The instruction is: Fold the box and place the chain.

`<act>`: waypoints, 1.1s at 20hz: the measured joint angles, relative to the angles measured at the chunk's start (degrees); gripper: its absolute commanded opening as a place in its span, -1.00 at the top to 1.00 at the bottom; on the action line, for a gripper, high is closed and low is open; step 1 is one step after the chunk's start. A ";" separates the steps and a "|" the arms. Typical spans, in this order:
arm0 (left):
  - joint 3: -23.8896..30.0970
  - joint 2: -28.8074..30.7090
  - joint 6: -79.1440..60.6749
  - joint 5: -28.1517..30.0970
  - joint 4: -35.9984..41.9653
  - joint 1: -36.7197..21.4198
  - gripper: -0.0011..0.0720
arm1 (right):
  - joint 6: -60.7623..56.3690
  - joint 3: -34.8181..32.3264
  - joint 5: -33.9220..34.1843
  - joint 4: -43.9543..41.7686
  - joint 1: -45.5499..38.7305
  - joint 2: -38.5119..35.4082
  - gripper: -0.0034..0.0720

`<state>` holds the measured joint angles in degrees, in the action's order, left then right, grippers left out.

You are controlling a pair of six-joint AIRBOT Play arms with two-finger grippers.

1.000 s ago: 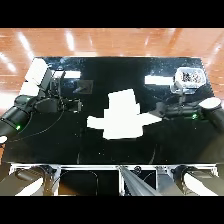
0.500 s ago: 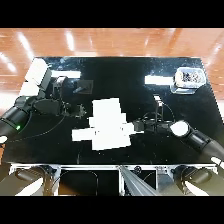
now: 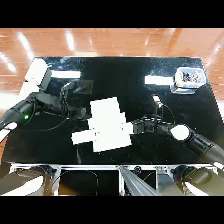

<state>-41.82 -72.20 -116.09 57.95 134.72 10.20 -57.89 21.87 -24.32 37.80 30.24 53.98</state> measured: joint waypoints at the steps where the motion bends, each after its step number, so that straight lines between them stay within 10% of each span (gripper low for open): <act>1: 0.00 -1.99 -4.35 1.53 2.89 -1.07 -0.72 | -0.20 0.00 -0.11 0.04 0.04 -0.04 0.83; 10: -2.47 -14.25 -30.16 9.14 17.25 -2.67 -0.71 | -1.70 0.00 -0.98 0.17 0.04 -0.11 0.83; 22: -13.11 -25.55 -36.35 25.49 13.31 -0.42 -0.34 | -2.69 0.00 -1.20 0.22 0.04 -0.11 0.83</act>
<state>-54.94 -97.76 -152.44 83.44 148.03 9.78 -60.58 21.87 -25.52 38.02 30.28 53.87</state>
